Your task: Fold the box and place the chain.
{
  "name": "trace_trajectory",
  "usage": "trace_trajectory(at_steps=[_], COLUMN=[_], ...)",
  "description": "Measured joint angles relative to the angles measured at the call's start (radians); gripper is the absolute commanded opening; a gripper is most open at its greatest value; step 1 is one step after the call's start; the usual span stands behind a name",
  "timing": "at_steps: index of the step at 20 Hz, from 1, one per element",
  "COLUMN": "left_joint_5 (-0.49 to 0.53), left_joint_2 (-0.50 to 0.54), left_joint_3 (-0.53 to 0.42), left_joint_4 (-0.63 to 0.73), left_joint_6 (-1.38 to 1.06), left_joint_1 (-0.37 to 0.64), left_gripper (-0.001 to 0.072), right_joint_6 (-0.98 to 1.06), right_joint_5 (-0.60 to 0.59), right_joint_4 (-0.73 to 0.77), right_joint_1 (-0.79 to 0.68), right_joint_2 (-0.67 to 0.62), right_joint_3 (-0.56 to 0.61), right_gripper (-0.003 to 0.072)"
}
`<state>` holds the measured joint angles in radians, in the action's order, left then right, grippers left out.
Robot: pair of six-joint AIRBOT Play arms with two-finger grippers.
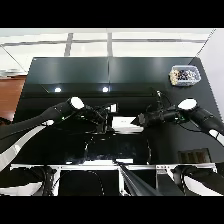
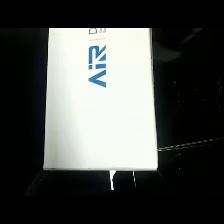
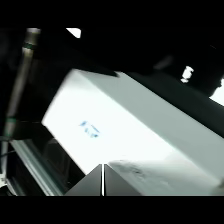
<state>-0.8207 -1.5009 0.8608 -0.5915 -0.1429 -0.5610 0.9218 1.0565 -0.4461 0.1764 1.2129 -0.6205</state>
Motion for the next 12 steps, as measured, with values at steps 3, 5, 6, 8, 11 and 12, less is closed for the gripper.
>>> trace_trajectory(at_steps=[3,5,6,8,11,12], left_joint_5=[0.0,0.0,0.0,0.0,-0.001,-0.001], left_joint_2=[0.0,0.0,0.0,-0.001,-0.001,0.0], left_joint_3=[0.0,0.0,0.0,0.0,0.0,0.0], left_joint_4=[0.001,0.011,0.016,0.025,0.04,0.04], left_joint_6=[0.0,-0.001,-0.002,0.0,0.004,0.004], left_joint_1=[0.0,0.0,0.0,0.0,-0.001,0.0], left_gripper=[0.0443,0.0443,0.0443,0.0443,0.0443,0.0444], right_joint_6=[0.029,0.041,0.045,0.045,0.029,0.024], right_joint_5=[-0.018,-0.025,-0.027,-0.026,0.043,0.09], right_joint_4=[-0.04,-0.059,-0.069,-0.084,-0.121,-0.145], right_joint_1=[0.0,0.0,0.0,-0.001,-0.03,-0.054], right_joint_2=[0.025,0.034,0.036,0.039,0.027,0.011], right_joint_3=[0.003,0.003,0.004,0.0,-0.038,-0.06], right_gripper=[0.0017,0.0017,0.0017,0.0017,0.0017,0.0017])
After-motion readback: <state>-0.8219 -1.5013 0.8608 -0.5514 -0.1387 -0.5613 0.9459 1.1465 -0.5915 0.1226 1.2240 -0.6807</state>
